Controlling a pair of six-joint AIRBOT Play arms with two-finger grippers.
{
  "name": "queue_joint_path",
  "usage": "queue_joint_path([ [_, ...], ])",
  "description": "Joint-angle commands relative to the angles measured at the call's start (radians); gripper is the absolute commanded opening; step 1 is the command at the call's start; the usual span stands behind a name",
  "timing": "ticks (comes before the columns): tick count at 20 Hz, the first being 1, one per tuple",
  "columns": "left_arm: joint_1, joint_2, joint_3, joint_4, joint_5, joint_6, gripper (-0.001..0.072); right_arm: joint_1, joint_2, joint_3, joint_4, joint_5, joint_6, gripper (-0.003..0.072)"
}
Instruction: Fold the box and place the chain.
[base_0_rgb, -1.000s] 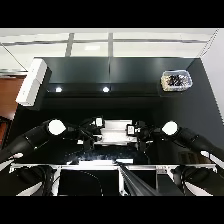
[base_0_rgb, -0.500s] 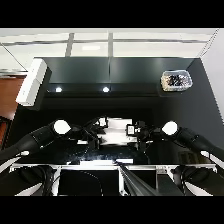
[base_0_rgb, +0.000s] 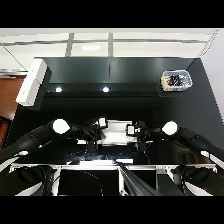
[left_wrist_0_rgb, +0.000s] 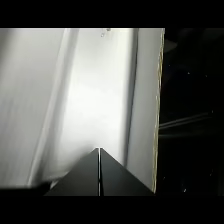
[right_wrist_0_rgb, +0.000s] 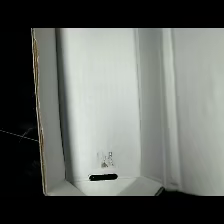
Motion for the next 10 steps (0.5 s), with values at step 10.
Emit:
queue_joint_path([
  [10,0.702,0.247,-0.074,0.323,-0.388,-0.922,0.0028,0.001,0.000,0.001,0.000,0.000,0.000,0.0442],
])
